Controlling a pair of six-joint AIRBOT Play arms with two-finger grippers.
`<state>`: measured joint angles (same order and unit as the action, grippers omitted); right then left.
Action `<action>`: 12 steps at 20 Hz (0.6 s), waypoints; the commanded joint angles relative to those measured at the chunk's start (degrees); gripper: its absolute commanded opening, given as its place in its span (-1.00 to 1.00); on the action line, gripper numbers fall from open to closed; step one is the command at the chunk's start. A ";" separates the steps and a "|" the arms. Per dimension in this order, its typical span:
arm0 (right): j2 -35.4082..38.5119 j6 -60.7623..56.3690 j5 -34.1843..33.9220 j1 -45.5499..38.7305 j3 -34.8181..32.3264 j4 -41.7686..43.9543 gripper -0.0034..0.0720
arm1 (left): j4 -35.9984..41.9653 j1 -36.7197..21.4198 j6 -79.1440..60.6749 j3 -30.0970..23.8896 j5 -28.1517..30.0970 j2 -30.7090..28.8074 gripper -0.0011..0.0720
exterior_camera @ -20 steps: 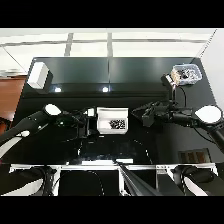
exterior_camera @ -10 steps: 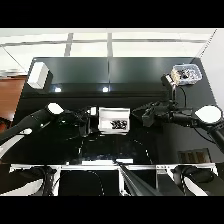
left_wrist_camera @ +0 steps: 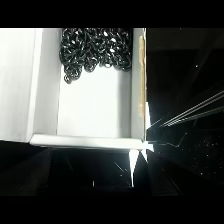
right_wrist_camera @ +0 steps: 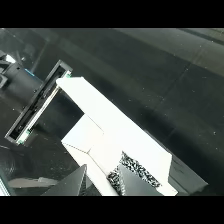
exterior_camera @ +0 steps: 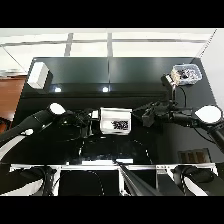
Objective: Fold the box and place the chain.
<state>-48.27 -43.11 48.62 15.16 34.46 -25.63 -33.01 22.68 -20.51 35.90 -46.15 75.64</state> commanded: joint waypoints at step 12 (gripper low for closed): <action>-0.04 -0.20 0.02 -0.04 0.00 0.02 -0.29 | 2.54 1.95 -0.15 0.70 0.96 0.57 0.97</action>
<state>-48.27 -43.33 48.64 15.16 34.46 -25.63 -31.70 23.75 -20.64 36.51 -45.54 76.16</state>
